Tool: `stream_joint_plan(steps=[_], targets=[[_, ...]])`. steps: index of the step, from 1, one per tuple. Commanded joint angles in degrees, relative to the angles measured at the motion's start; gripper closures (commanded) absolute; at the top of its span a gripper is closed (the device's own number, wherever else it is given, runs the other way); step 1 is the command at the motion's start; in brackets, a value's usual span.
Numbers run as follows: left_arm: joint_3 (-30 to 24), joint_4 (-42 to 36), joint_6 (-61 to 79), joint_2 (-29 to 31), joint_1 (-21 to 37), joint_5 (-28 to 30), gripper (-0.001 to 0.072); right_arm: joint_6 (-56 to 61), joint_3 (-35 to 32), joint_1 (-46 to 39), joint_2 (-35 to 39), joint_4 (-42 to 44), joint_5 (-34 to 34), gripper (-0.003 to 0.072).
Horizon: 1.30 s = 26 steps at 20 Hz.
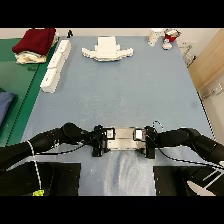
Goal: Fold the box.
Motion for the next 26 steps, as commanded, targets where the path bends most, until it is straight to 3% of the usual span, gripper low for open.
stream_joint_plan(steps=[1,13,14,16,17,21,26], targets=[[0.02,0.0,0.04,0.0,0.02,0.02,0.0341,-0.02,0.04,0.04,0.0,0.02,0.02,0.0177],[0.02,0.0,0.04,0.0,0.02,0.02,0.0341,0.02,0.04,0.07,0.0,0.04,-1.2,0.0177],[0.02,0.0,0.04,0.0,0.02,0.02,0.0341,0.02,0.04,0.07,0.02,0.07,-1.11,0.0155],[0.02,0.0,0.04,0.0,0.02,0.02,0.0341,0.2,0.2,0.04,0.02,0.04,-1.05,-0.0034],[0.02,0.0,0.07,0.0,0.02,0.02,0.0341,1.57,0.57,0.04,0.17,-0.15,-1.36,-0.0032],[0.02,0.0,0.07,0.0,0.02,0.02,0.0341,16.06,2.95,0.04,4.59,-7.89,-8.41,-0.0032],[0.02,0.0,0.07,0.0,0.02,0.02,0.0341,52.02,7.69,0.04,14.4,-30.86,-25.59,0.0002]])
